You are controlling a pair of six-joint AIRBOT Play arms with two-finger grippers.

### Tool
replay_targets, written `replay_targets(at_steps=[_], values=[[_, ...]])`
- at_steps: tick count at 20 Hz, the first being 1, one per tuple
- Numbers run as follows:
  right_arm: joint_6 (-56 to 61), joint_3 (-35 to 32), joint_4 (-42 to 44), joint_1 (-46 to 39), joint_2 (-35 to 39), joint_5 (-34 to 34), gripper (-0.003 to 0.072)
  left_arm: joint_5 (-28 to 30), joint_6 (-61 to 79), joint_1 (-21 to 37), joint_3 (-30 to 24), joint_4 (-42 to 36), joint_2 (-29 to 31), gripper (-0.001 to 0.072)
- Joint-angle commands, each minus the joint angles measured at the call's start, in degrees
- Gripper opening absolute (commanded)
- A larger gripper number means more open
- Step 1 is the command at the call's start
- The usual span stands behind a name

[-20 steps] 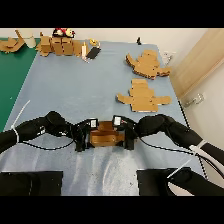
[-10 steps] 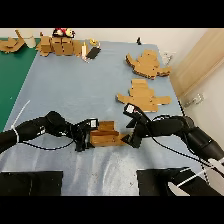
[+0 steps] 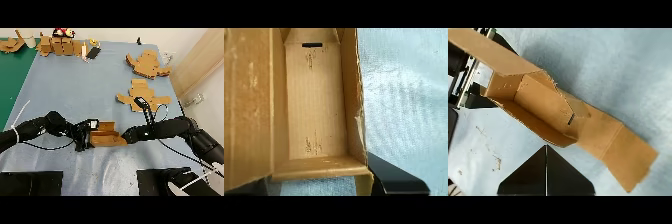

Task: Fold the box.

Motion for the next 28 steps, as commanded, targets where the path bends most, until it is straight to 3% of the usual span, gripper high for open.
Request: replay_targets(at_steps=[1,10,22,28], values=[[4.33,0.07,0.52,-0.02,0.00,-0.37,0.0002,1.25,0.42,0.07,1.68,-0.22,0.63,0.0529],[4.31,0.07,0.52,-0.02,0.00,2.93,0.0002,4.46,3.37,0.02,2.29,-0.02,1.38,0.0529],[6.95,0.04,0.63,-0.02,0.00,3.30,0.0003,2.82,3.34,-0.20,1.49,0.13,-2.23,0.0529],[7.45,0.07,13.64,0.55,-3.45,8.22,0.0001,2.80,3.34,-1.44,1.49,0.17,-2.23,0.0529]])
